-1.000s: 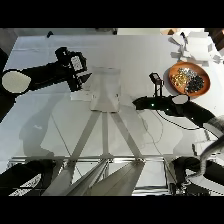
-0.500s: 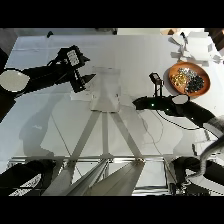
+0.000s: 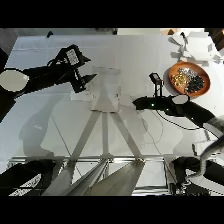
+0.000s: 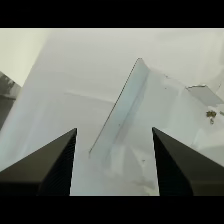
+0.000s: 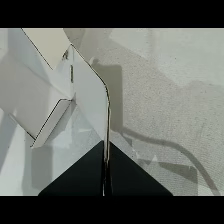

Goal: Fold the box and place the chain.

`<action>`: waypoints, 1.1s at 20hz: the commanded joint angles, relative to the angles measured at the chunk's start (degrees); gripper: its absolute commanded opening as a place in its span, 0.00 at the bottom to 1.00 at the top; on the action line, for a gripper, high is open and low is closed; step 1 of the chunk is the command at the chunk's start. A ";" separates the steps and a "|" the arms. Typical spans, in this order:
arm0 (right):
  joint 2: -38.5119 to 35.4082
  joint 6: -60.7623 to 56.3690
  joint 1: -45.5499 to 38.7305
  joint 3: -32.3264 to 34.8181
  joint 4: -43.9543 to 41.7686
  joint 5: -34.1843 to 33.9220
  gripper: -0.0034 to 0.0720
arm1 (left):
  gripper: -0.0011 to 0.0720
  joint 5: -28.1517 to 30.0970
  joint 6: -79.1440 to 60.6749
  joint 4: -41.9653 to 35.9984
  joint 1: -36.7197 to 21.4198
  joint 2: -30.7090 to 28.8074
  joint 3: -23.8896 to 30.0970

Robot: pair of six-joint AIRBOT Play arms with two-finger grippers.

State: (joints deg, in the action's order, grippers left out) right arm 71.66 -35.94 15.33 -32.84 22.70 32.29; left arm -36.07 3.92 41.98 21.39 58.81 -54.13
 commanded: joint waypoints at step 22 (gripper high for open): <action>-0.04 0.00 0.07 0.02 -0.04 0.02 0.06 | 0.42 -2.84 42.10 8.63 -8.98 6.54 -2.45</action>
State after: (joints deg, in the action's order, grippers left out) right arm 71.66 -35.94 15.33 -32.84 22.68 32.29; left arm -36.58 34.87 40.21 13.98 61.98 -54.94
